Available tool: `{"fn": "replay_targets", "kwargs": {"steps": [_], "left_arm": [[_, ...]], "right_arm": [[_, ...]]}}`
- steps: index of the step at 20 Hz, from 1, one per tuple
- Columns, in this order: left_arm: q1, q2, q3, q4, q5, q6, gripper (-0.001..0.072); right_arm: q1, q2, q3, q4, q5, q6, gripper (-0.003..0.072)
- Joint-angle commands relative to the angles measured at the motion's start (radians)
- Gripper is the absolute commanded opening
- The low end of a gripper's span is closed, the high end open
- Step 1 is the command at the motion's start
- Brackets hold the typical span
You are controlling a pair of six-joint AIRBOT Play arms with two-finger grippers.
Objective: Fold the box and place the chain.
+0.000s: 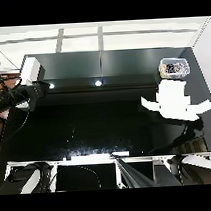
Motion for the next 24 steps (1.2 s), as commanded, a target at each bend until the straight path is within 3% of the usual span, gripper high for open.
{"fn": "replay_targets", "kwargs": {"steps": [1, 7, 8, 9, 11, 12, 14, 19, 24], "left_arm": [[0.000, -0.001, 0.000, -0.007, -0.001, 0.000, 0.0707], [0.000, -0.001, 0.000, -0.026, -0.005, 0.000, 0.0707], [0.000, -0.001, 0.000, -0.026, -0.005, 0.000, 0.0707], [0.000, -0.002, 0.000, -0.025, -0.005, 0.000, 0.0707], [0.000, -0.005, 0.000, -0.025, -0.005, 0.000, 0.0707], [0.000, -0.009, 0.000, -0.025, -0.005, 0.000, 0.0707], [0.000, -0.023, 0.000, -0.026, -0.010, 0.000, 0.0707], [0.000, -0.053, 0.000, -0.029, -0.043, 0.000, 0.0707], [-0.001, -0.053, 0.000, -0.082, -0.091, 0.001, 0.0707]], "right_arm": [[0.071, -0.209, 0.167, -0.032, 0.279, -0.096, 0.0702], [0.186, -0.324, 0.213, -0.060, 0.287, -0.091, 0.0680], [0.189, -0.327, 0.213, -0.067, 0.294, -0.091, 0.0529], [0.188, -0.326, 0.213, -0.069, 0.295, -0.092, 0.0461], [0.189, -0.326, 0.213, -0.079, 0.314, -0.092, 0.0460], [0.192, -0.326, 0.213, -0.090, 0.325, -0.093, 0.0417], [0.196, -0.326, 0.213, -0.095, 0.352, -0.123, 0.0060], [0.223, -0.251, 0.207, 0.069, 0.405, -0.210, 0.0045], [0.329, -0.066, 0.041, 0.108, 0.337, -0.262, 0.0045]]}}
